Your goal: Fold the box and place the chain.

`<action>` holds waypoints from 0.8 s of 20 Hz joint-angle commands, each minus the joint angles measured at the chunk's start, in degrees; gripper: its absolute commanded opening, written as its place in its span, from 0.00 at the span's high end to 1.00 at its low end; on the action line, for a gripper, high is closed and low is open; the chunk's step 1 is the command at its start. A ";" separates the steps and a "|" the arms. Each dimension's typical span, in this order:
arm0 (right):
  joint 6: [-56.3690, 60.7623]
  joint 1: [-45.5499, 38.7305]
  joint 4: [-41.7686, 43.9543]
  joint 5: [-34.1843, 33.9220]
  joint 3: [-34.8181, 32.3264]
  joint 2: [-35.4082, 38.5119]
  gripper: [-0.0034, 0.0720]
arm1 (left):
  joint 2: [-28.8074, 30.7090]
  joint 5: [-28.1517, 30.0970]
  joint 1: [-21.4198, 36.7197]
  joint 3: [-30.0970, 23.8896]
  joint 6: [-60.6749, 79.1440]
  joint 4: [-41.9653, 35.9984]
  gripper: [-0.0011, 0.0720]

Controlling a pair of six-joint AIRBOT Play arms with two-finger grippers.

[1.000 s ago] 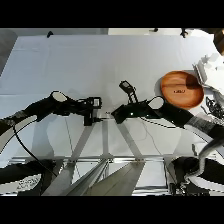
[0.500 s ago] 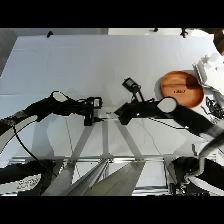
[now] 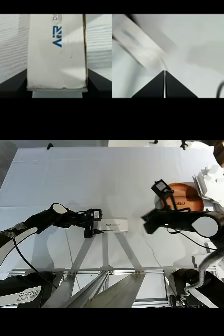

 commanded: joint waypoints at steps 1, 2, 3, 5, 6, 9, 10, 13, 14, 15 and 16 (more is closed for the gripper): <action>15.10 -5.99 -22.29 9.92 0.02 1.44 0.95 | -0.02 0.02 -0.02 0.02 0.02 0.00 0.39; 15.67 -8.15 -22.45 9.97 0.02 1.42 0.95 | -0.02 0.04 -0.02 0.02 0.00 -0.02 0.41; 15.67 -9.79 -21.99 9.88 0.02 1.42 0.94 | 0.00 0.04 -0.02 0.02 0.00 -0.04 0.62; 15.67 -11.67 -21.64 9.92 0.02 1.44 0.94 | 0.42 -0.20 0.07 0.02 -0.20 0.07 0.97; 15.67 -11.85 -21.62 9.90 0.02 1.42 0.94 | 1.05 -0.46 0.11 0.02 -0.61 0.09 0.97; 15.65 -11.85 -20.44 9.90 0.02 1.42 0.94 | 6.25 -0.37 0.11 0.02 -9.09 0.79 0.97; 15.67 -11.85 -19.82 9.92 0.02 1.44 0.94 | 8.92 -0.35 0.11 0.02 -12.57 2.43 0.97; 15.65 -11.85 -18.01 9.90 0.02 1.44 0.94 | 19.52 1.42 0.11 0.02 -30.29 17.77 0.97; 15.65 -11.85 -17.38 9.86 0.02 1.42 0.94 | 23.47 2.10 0.13 0.02 -39.32 25.44 0.97; 15.65 -11.85 -16.87 9.70 0.02 1.42 0.94 | 27.19 2.16 0.13 0.02 -48.19 32.85 0.97; 15.65 -11.85 -16.22 9.33 0.02 1.42 0.94 | 31.06 1.70 0.11 0.02 -58.05 41.24 0.98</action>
